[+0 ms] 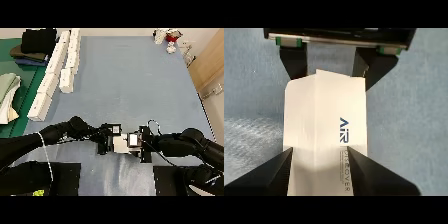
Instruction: Fold the box.
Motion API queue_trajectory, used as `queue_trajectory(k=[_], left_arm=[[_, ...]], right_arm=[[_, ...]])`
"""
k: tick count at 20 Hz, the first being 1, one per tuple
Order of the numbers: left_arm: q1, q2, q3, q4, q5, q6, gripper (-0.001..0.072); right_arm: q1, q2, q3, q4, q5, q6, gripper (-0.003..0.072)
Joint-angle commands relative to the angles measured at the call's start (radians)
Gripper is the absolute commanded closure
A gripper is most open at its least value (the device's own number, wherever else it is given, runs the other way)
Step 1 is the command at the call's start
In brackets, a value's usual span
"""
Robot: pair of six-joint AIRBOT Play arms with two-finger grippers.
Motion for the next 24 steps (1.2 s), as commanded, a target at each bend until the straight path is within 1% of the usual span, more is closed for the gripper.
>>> queue_trajectory(k=[1, 5, 6, 7, 10, 11, 12, 16, 21, 24], left_arm=[[0.001, 0.001, 0.0, 0.0, 0.0, 0.0, 0.0211], [0.001, 0.001, 0.0, 0.0, 0.0, 0.0, 0.0211], [0.001, 0.001, 0.0, 0.0, 0.0, 0.0, 0.0211], [0.001, 0.001, 0.0, 0.0, 0.0, 0.0, 0.0211], [0.001, 0.001, 0.0, 0.0, 0.0, 0.0, 0.0211], [0.001, 0.001, 0.0, 0.0, 0.0, 0.001, 0.0211], [0.001, 0.001, 0.0, 0.0, -0.001, 0.0, 0.0211], [0.001, 0.001, 0.0, 0.0, 0.0, 0.001, 0.0211], [0.001, 0.001, 0.0, 0.0, 0.0, 0.001, 0.0211], [0.001, 0.001, 0.0, 0.0, 0.0, 0.0, 0.0211]], right_arm=[[0.043, -0.006, 0.001, -0.097, 0.059, -0.006, 0.0153], [0.043, 0.006, 0.013, -0.106, 0.058, -0.006, 0.0178], [0.043, 0.008, 0.013, -0.106, 0.055, -0.006, 0.0203], [0.043, 0.008, 0.013, -0.107, 0.048, -0.006, 0.0292], [0.043, 0.011, 0.013, -0.106, 0.042, -0.006, 0.0304], [0.043, 0.017, 0.013, -0.106, 0.041, -0.006, 0.0342], [0.043, 0.026, 0.013, -0.102, 0.041, -0.006, 0.0352], [0.043, 0.06, 0.014, -0.103, 0.044, -0.006, 0.0354], [0.043, 0.059, 0.034, -0.144, 0.061, -0.001, 0.0353], [0.042, 0.058, 0.034, -0.173, 0.085, 0.05, 0.0354]])
